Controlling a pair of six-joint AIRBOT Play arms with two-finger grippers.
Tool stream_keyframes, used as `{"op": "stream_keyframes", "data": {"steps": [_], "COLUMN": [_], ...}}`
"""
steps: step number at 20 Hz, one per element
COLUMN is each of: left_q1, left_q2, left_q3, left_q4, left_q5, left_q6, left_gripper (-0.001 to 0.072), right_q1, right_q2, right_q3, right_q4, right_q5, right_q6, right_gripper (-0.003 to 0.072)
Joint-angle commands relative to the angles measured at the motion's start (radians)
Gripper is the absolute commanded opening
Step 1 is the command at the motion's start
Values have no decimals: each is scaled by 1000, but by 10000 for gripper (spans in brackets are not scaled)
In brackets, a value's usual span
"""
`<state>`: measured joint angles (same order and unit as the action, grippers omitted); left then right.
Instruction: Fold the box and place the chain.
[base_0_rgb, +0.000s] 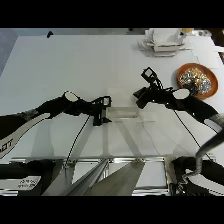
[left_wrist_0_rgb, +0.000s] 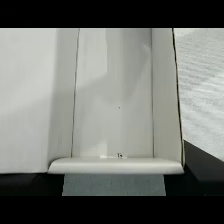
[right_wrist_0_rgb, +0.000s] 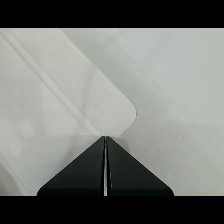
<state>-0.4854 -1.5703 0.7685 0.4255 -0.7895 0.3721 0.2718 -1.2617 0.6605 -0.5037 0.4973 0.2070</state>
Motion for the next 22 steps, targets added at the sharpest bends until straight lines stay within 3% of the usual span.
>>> {"op": "stream_keyframes", "data": {"steps": [1, 4, 8, 11, 15, 16, 17, 18, 22], "left_q1": [-1, -1, -1, -1, -1, -1, -1, -1, -1], "left_q2": [1, 1, 1, 1, 1, 1, 1, 1, 1], "left_q3": [0, 0, 0, 0, 0, 0, 0, 0, 0], "left_q4": [2, 2, 2, 2, 2, 2, 2, 2, 2], "left_q5": [0, 0, 0, 0, 0, 0, 0, 0, 0], "left_q6": [2, 2, 2, 2, 2, 2, 2, 2, 2], "left_gripper": [154, 154, 154, 154, 154, 154, 154, 154, 154], "right_q1": [3, 2, 2, 2, 2, 2, 2, 2, 2], "right_q2": [-20, 16, 179, 285, 292, 284, 273, 257, 177], "right_q3": [0, 0, 0, 0, 0, -2, -3, -3, -6], "right_q4": [-123, -118, -161, -379, -707, -736, -737, -722, -568], "right_q5": [20, 64, 93, 223, 487, 497, 487, 475, 477], "right_q6": [112, 126, 130, 128, 125, 125, 125, 123, -179], "right_gripper": [16, 16, 16, 16, 19, 116, 298, 377, 378]}}
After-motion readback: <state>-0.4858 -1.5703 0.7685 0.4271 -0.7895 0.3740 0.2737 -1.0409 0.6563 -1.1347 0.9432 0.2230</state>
